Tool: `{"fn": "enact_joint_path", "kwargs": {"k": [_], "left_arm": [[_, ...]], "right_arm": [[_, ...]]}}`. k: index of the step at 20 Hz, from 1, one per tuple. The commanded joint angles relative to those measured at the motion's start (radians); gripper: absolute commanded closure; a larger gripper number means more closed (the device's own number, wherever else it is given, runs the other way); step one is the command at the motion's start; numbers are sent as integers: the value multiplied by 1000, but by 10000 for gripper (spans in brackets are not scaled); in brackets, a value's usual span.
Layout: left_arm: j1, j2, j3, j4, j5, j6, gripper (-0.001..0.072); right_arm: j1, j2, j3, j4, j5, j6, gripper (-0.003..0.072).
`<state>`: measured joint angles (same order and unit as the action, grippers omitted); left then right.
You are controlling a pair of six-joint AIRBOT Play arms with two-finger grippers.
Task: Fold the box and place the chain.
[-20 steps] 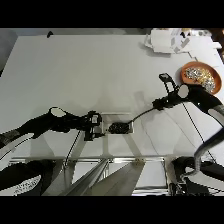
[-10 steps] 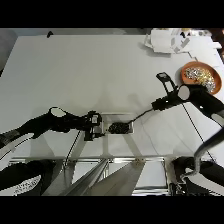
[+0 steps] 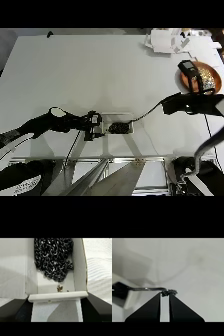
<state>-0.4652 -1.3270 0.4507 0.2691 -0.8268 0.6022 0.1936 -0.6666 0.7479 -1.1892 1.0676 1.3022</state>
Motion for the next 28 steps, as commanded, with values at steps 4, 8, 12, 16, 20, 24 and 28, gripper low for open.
{"fn": "enact_joint_path", "kwargs": {"k": [4,8,12,16,20,24,28], "left_arm": [[0,0,0,0,0,0,573],[0,0,0,0,0,0,573],[0,0,0,0,0,0,573],[0,0,0,0,0,0,573],[0,0,0,0,0,0,573],[0,0,0,0,0,0,573],[0,0,0,0,0,0,573]], "right_arm": [[1,171,-1,633,57,-295,665],[104,146,-1,729,35,-465,665],[276,30,-1,716,-61,-589,665],[383,-165,-1,654,-150,-638,665],[393,-341,-1,615,-144,-640,665],[393,-450,-1,610,-145,-680,665],[393,-466,-1,595,-145,-683,663]]}}
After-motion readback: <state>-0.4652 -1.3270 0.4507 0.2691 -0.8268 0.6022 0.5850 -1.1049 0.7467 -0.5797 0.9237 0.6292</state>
